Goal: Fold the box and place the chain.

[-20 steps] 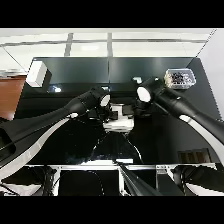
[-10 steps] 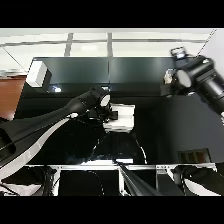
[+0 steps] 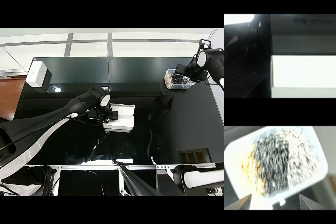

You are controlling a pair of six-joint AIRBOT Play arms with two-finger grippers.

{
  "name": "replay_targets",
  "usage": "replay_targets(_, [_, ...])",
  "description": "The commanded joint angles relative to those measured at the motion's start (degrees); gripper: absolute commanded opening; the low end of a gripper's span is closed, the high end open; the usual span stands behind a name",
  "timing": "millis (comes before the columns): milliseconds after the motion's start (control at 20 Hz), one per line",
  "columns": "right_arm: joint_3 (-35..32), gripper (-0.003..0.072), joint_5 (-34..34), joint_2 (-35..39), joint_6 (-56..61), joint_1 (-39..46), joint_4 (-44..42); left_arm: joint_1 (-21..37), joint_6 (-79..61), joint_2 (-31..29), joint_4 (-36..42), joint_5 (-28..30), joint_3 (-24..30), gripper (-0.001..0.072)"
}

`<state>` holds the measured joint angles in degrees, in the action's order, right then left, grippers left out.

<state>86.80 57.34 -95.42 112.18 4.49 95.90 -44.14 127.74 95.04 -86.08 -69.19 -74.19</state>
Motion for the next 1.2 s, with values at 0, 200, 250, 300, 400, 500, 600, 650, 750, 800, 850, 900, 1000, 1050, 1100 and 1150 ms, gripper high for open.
replay_targets(0, [13.8,0.0709,5.4,-13.1,-2.1,3.1,-8.3,0.0,0.0,0.0,0.0,0.0,0.0,0.0024])
replay_targets(200, [20.6,0.0592,5.6,-19.5,-2.1,3.2,-8.8,0.3,0.0,0.0,-0.2,0.1,0.0,0.0023])
replay_targets(250, [20.6,0.0566,5.5,-20.1,-2.1,3.3,-8.7,0.3,0.0,0.0,-0.2,0.1,0.0,0.0024])
replay_targets(300, [20.6,0.0479,5.7,-20.5,-2.0,3.6,-8.7,0.3,0.0,0.0,-0.2,0.1,0.0,0.0024])
replay_targets(400, [20.6,0.0475,6.7,-21.0,-1.4,4.3,-8.7,0.3,0.0,0.0,-0.2,0.1,0.0,0.0023])
replay_targets(500, [20.8,0.0474,8.9,-21.0,-1.4,5.4,-9.1,0.3,0.0,0.0,-0.2,0.1,0.0,0.0024])
replay_targets(600, [21.5,0.0003,12.4,-20.4,-3.4,6.1,-10.2,0.3,0.0,0.0,-0.2,0.1,0.0,0.0024])
replay_targets(650, [21.5,0.0014,13.0,-19.1,-5.2,6.2,-10.3,0.3,0.0,0.0,-0.2,0.1,0.0,0.0023])
replay_targets(750, [21.5,0.0014,13.1,-14.8,-9.8,6.1,-10.2,0.3,0.0,0.0,-0.2,0.1,0.0,0.0024])
replay_targets(800, [21.5,0.0013,13.1,-11.9,-10.9,6.1,-10.2,0.3,0.0,0.0,-0.2,0.1,0.0,0.0024])
replay_targets(850, [21.5,0.0013,13.4,-8.9,-12.0,6.1,-10.3,0.3,0.0,0.0,-0.2,0.1,0.0,0.0024])
replay_targets(900, [21.5,0.0013,13.9,-5.5,-13.5,6.1,-10.4,0.2,0.0,0.0,0.1,0.1,0.0,0.0024])
replay_targets(1000, [21.5,0.0013,14.6,1.2,-15.5,6.1,-10.4,0.3,0.0,0.0,0.2,0.1,0.0,0.0024])
replay_targets(1050, [21.5,0.0012,14.7,4.3,-16.1,6.1,-10.4,0.3,0.0,0.0,0.2,0.1,0.0,0.0024])
replay_targets(1100, [21.5,0.0012,14.8,7.5,-16.6,6.1,-10.4,0.3,0.0,0.0,0.2,0.2,0.0,0.0024])
replay_targets(1150, [21.5,0.0012,15.2,10.2,-16.9,6.1,-10.4,0.3,0.0,0.0,0.2,0.2,0.0,0.0024])
